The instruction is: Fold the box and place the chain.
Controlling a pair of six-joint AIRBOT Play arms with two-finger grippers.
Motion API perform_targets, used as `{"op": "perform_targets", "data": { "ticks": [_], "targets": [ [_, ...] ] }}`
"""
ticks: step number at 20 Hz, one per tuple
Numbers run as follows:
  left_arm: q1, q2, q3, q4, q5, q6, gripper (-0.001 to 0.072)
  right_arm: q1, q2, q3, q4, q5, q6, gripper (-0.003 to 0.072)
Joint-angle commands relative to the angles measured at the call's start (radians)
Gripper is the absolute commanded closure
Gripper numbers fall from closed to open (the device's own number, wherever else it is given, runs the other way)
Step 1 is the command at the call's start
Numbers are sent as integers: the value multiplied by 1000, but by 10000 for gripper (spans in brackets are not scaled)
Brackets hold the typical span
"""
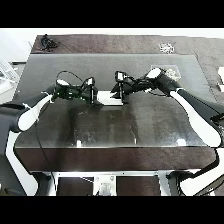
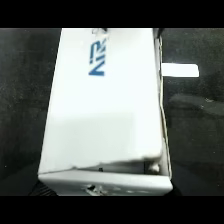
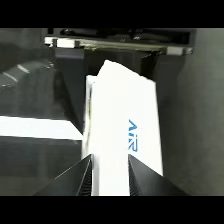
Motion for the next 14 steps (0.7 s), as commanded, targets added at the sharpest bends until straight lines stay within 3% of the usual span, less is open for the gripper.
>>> {"op": "perform_targets", "data": {
  "ticks": [1,6,12,14],
  "targets": [
    [1,1,0,0,0,0,169,1,0,-26,0,32,23,428],
    [1,1,0,0,0,-1,169,-2,2,-35,19,33,23,426],
    [1,1,0,0,0,0,168,-31,31,-3,161,33,23,429],
    [1,1,0,0,0,-1,169,-45,30,-3,183,34,24,611]
  ]
}}
